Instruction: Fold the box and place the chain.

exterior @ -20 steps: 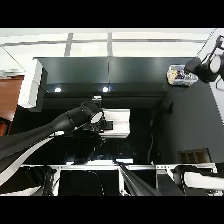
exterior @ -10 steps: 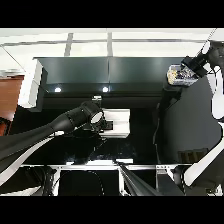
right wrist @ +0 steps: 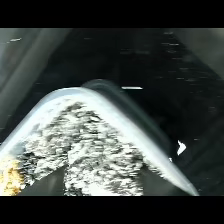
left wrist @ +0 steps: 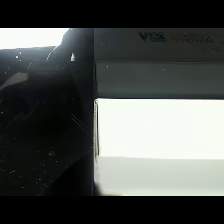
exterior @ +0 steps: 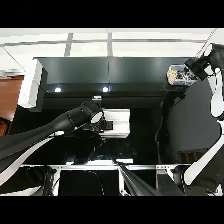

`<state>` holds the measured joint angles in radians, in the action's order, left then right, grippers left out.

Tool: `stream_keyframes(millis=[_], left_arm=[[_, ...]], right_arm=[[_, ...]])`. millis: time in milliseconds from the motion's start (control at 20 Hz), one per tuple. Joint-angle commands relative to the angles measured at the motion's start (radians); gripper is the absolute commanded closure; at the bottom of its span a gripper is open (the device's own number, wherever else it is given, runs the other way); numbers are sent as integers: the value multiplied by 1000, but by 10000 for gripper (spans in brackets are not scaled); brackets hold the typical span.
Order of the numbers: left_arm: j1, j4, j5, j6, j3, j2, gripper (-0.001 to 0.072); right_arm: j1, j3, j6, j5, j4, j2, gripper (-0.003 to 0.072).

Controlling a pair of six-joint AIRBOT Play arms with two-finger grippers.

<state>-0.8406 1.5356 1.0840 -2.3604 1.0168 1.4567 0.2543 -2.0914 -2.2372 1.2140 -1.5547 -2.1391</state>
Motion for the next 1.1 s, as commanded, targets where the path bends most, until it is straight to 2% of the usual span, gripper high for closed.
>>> stream_keyframes(millis=[0, 50, 250, 550, 700, 1050], left_arm=[[1, 0, 2, 0, 0, 0, 679], [1, 0, 2, 0, 0, 0, 680], [1, 0, 2, 0, 0, 0, 680], [1, 0, 1, 0, 0, 0, 680], [0, -2, 2, 0, 0, 0, 679], [0, 0, -6, 0, 0, 0, 679]], right_arm=[[1, 0, 52, -5, 47, -8, 641], [2, 0, 102, -5, 57, 2, 674], [14, 0, 280, 28, 60, 98, 675], [0, 0, 607, 185, 71, 406, 676], [8, 56, 668, 162, 263, 600, 676], [7, 58, 690, 196, 510, 912, 677]])
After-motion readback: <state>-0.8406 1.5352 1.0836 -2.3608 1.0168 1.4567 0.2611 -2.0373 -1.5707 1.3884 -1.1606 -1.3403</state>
